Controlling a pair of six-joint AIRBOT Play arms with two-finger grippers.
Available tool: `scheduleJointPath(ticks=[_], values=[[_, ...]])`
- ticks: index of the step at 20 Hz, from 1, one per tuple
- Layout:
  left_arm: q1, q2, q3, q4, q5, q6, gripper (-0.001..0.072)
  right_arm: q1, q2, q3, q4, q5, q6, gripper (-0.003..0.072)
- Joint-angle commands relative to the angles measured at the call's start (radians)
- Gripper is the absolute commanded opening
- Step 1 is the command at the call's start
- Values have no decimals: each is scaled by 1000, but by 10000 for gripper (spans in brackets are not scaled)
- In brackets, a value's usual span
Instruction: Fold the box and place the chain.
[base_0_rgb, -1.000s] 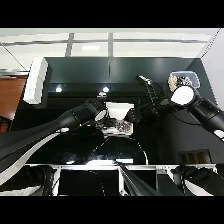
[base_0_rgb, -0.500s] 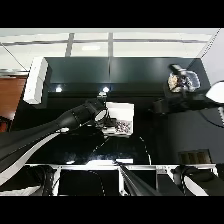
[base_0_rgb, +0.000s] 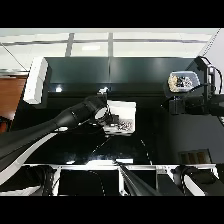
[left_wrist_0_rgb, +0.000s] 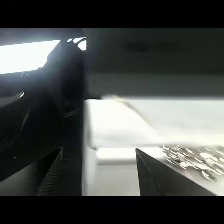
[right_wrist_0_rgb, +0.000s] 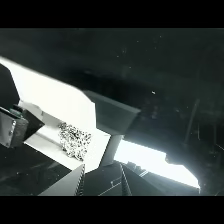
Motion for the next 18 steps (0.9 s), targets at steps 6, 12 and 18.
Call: scheduleJointPath(ticks=[6, 12, 18], values=[[-16, 293, -31, 124, -229, 368, 524, -2, 8, -2, -26, 0, 3, 276], [399, 551, -414, -193, 162, 519, 524, -2, 7, -6, -23, -38, 11, 276], [556, 427, -600, -1085, 109, 2007, 711, -2, 6, -24, -23, -45, 11, 276]])
